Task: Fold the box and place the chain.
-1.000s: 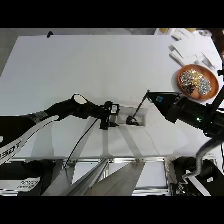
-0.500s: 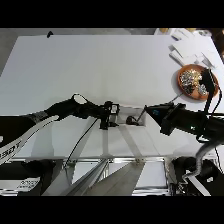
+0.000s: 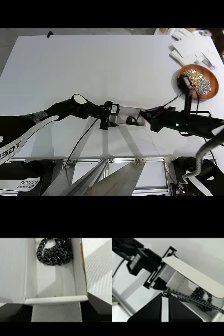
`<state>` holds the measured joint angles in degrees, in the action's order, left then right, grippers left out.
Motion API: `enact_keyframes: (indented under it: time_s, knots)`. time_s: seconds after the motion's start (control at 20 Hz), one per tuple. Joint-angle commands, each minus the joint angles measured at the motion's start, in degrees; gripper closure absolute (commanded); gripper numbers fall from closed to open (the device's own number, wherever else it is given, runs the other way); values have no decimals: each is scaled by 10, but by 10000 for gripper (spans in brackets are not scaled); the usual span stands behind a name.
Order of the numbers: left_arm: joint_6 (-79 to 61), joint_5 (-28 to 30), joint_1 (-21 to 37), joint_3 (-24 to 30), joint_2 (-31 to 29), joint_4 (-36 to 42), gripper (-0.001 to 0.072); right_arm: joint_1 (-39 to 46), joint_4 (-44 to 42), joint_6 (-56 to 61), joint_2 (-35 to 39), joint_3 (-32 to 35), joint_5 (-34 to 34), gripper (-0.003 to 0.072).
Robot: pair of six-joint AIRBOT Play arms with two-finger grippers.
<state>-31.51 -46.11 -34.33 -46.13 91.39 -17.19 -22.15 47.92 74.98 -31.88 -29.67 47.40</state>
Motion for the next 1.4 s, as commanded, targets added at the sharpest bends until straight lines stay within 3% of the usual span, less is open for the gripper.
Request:
enact_keyframes:
  time_s: [0.0,0.25,0.35,0.4,0.55,0.6,0.65,0.8,0.95,1.15,1.2,1.25,1.3,1.35]
  knots:
    - [0,0,0,0,0,0,561,-30,11,-9,-48,9,-39,667]
    - [0,0,0,0,0,0,561,-31,97,5,-77,9,-26,652]
    - [0,0,0,0,0,0,561,-31,99,12,-94,9,-18,496]
    - [0,0,0,0,0,0,561,-31,97,12,-90,5,-15,461]
    - [0,0,0,0,0,0,561,-31,125,10,-45,-36,-13,467]
    - [0,0,0,0,0,0,561,-28,153,14,-33,-57,-11,499]
    - [0,0,0,0,0,0,561,-14,172,23,-26,-78,-2,632]
    - [0,0,0,0,0,0,561,80,223,64,-28,-103,14,666]
    - [0,0,0,0,0,0,561,172,289,118,-76,-103,40,667]
    - [0,0,0,0,0,0,561,207,282,120,-201,-103,66,666]
    - [0,0,0,0,0,0,561,207,281,120,-229,-103,65,630]
    - [0,0,0,0,0,0,561,207,282,120,-257,-103,63,484]
    - [0,0,0,0,0,0,561,207,282,120,-280,-103,58,390]
    - [0,0,0,0,0,0,561,207,282,120,-303,-103,50,386]
